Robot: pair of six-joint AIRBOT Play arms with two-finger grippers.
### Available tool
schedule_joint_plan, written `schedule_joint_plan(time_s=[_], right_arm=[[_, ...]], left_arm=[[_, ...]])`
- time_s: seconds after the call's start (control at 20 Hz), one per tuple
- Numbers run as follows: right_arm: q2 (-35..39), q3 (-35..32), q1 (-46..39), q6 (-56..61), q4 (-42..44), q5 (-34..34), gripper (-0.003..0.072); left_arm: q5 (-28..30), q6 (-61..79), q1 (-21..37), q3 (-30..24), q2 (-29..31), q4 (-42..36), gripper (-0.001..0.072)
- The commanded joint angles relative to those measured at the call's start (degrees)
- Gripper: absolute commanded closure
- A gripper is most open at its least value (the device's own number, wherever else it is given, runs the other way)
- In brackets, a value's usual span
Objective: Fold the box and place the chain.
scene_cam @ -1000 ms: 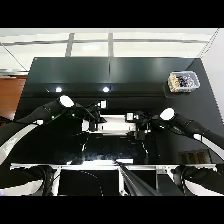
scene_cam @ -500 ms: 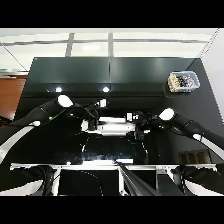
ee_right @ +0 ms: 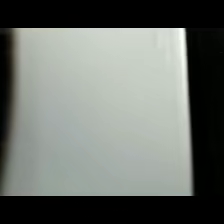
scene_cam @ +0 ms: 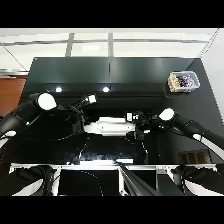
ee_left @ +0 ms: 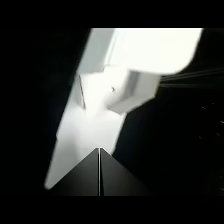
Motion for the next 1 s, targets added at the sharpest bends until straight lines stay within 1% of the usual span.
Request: schedule_joint_plan(time_s=[0.0, 0.05, 0.1, 0.25, 0.4, 0.45, 0.5, 0.6, 0.7, 0.75, 0.8, 0.85, 0.9, 0.95], right_arm=[[0.00, -0.04, 0.04, -0.02, 0.00, 0.02, 0.0188], [0.00, -0.04, 0.04, -0.02, 0.00, 0.02, 0.0189], [0.00, -0.04, 0.04, -0.02, 0.00, 0.00, 0.0189], [0.00, -0.04, 0.04, -0.02, 0.00, 0.00, 0.0189], [0.00, -0.04, 0.04, -0.02, -0.02, 0.00, 0.0189], [0.00, -0.04, 0.04, -0.02, 0.00, 0.00, 0.0189], [0.00, -0.04, 0.04, -0.02, 0.00, 0.00, 0.0189], [0.00, -0.04, 0.04, -0.02, -0.02, 0.00, 0.0189], [0.00, -0.04, 0.04, -0.02, -0.02, 0.00, 0.0189], [0.00, -0.04, 0.04, -0.02, -0.02, 0.00, 0.0189], [0.00, -0.04, 0.04, -0.02, 0.00, 0.00, 0.0189], [0.00, -0.04, 0.04, -0.02, -0.02, 0.00, 0.0189], [0.00, -0.04, 0.04, -0.02, -0.02, 0.00, 0.0189], [0.00, -0.04, 0.04, -0.02, -0.02, 0.00, 0.0189]], left_arm=[[-8.11, -9.14, 1.49, -0.98, 1.16, -2.05, 0.0686], [-8.04, -9.33, 1.49, -1.81, 1.16, -5.38, 0.0687], [-6.60, -9.35, 1.49, -2.93, 1.16, -9.79, 0.0687], [1.20, -7.78, 1.49, -6.47, 1.03, -21.57, 0.0687], [2.80, 0.52, 0.52, -9.07, -1.09, -32.50, 0.0687], [3.58, 1.64, -0.15, -9.14, -2.16, -34.51, 0.0687], [5.55, 2.97, -0.81, -9.14, -3.06, -36.89, 0.0686], [11.52, 7.85, -1.49, -9.11, -4.13, -43.65, 0.0686], [17.59, 14.25, -1.29, -9.11, -5.11, -53.05, 0.0686], [21.49, 16.44, -1.25, -9.05, -5.70, -55.67, 0.0687], [26.99, 16.06, -1.46, -8.85, -6.36, -55.23, 0.0687], [31.30, 15.65, -2.01, -8.74, -7.21, -55.10, 0.0687], [33.53, 15.74, -2.56, -8.55, -8.00, -53.57, 0.0687], [34.27, 15.39, -3.21, -8.20, -8.70, -50.05, 0.0687]])
